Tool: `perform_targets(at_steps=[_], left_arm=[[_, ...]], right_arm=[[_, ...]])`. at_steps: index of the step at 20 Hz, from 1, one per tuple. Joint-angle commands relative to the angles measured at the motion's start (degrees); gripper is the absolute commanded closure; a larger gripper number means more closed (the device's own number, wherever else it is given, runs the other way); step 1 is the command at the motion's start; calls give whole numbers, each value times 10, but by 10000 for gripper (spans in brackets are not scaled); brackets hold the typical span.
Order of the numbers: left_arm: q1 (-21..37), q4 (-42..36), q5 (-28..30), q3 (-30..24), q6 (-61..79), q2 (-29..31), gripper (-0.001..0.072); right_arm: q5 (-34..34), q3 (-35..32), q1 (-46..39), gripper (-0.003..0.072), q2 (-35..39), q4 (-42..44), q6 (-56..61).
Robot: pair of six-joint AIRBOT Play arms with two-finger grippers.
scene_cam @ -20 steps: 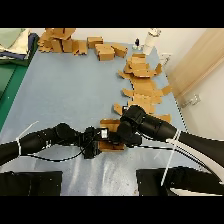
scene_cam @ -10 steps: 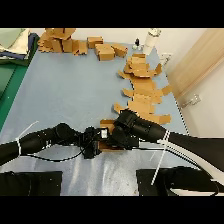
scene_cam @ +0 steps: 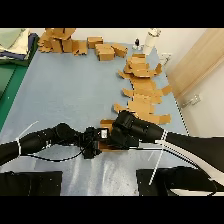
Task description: Fold the box.
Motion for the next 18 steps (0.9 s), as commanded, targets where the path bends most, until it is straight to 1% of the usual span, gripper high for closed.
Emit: perform_targets(at_steps=[1,2,10,15,16,18], left_arm=[[1,0,0,0,0,0,324],[1,0,0,0,0,0,324],[1,0,0,0,0,0,324],[1,0,0,0,0,0,325],[1,0,0,0,0,0,324],[1,0,0,0,0,0,324]], right_arm=[[-26,1,2,374,4,-4,-12],[-34,0,2,316,11,-8,-12],[-35,2,0,316,67,-14,-10],[-30,2,0,322,132,-3,14],[-30,2,0,389,142,-3,16],[-33,2,-7,646,156,-3,15]])
